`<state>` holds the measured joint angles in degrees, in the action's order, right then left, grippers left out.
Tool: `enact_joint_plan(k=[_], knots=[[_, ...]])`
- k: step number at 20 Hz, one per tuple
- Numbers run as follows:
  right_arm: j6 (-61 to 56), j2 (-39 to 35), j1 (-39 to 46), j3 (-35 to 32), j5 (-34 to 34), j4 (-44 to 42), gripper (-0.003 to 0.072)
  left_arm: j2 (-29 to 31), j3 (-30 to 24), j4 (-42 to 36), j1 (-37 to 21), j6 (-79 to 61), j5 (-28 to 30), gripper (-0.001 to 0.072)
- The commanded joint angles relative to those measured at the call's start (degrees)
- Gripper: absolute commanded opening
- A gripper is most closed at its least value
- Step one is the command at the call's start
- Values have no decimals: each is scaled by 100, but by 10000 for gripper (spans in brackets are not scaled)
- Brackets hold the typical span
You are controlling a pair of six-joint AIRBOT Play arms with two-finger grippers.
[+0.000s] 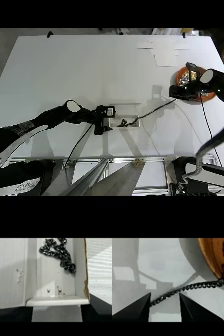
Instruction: Fold the box and place the chain.
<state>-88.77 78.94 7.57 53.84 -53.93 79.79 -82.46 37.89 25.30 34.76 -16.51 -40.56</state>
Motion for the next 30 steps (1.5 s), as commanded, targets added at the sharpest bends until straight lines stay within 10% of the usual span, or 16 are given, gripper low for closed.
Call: enact_joint_plan(k=[1, 19, 24, 30], knots=[[-302, 70, 11, -4, 160, 374, 366, 4, 0, 2, -4, 0, 0, 211], [-680, 271, 385, -7, 415, 505, 364, 4, -2, 2, -2, 2, 0, 211], [-116, 345, 380, -7, 260, 293, 12, 4, -2, 2, -2, 0, 0, 211], [496, -614, 380, -7, -481, 120, 17, 4, 0, 2, -4, 0, 0, 211]])
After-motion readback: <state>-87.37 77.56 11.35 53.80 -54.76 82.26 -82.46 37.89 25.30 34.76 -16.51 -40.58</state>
